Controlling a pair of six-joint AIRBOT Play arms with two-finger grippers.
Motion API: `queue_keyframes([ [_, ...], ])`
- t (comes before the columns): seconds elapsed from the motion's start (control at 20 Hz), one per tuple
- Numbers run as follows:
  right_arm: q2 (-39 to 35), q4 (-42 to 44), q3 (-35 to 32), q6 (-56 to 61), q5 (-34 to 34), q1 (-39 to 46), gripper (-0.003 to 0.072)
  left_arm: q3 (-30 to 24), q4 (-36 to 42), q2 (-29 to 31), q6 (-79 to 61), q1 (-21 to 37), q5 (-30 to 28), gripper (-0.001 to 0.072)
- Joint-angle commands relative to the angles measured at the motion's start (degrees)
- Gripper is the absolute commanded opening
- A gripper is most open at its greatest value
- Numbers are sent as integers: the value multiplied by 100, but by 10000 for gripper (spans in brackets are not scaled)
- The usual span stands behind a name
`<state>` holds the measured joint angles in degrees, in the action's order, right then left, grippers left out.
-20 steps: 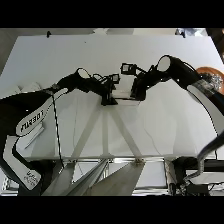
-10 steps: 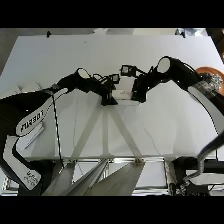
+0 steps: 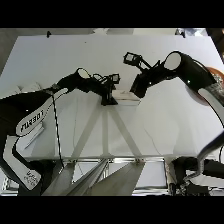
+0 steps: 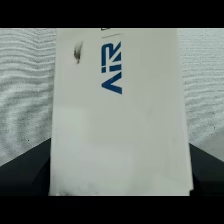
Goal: Fold the box and place the chain.
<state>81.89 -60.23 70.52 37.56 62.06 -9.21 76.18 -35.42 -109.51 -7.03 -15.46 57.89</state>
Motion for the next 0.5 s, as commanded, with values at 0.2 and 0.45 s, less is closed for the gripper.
queue_keyframes([
  [0.2, 120, 2048, -367, 914, -444, 214, 10, 7, -2, -2, 0, 0, 0, 419],
  [0.45, 654, 2553, -769, 1180, -590, 212, 9, 7, -2, 0, -2, 0, -2, 419],
])
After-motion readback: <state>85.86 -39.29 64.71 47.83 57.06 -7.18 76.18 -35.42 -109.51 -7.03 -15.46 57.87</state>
